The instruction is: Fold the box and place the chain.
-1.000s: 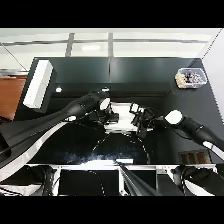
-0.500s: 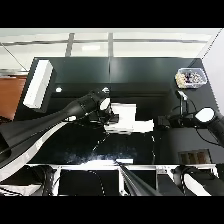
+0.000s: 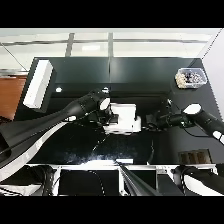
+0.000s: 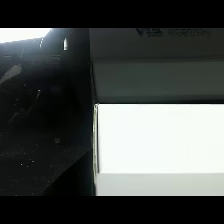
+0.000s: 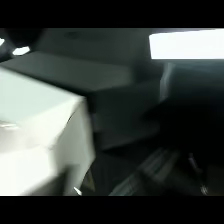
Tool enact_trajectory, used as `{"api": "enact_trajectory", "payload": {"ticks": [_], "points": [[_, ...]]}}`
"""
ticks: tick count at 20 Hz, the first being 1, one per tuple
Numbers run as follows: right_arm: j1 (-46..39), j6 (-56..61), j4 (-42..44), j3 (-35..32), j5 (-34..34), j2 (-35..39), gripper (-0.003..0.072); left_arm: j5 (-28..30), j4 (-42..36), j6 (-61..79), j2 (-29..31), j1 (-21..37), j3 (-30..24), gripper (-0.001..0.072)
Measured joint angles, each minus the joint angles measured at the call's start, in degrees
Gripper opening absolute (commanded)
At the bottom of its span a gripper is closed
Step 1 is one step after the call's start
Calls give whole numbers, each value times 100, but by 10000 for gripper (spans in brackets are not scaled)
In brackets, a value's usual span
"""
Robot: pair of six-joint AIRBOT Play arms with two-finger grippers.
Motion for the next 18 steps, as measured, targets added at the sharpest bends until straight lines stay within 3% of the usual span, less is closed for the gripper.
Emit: {"api": "enact_trajectory", "payload": {"ticks": [7, 8, 9, 13, 14, 18], "points": [[339, -31, -44, 614, 612, -92, 668, -11, 0, 0, 0, 0, 0, 30], [448, 24, -46, 636, 570, -94, 652, -11, 0, 0, 0, 0, 0, 30], [586, 136, -57, 660, 463, -96, 557, -11, 0, 0, 0, -2, 0, 30], [1255, 907, -459, 841, -111, -98, 547, -11, 0, 0, 0, -2, 0, 30], [1445, 1204, -691, 918, -245, -103, 458, -11, 0, 0, 0, -2, 0, 30], [2092, 2391, -1832, 1231, -535, -116, 417, -11, 0, 0, 0, 2, 0, 30]]}}
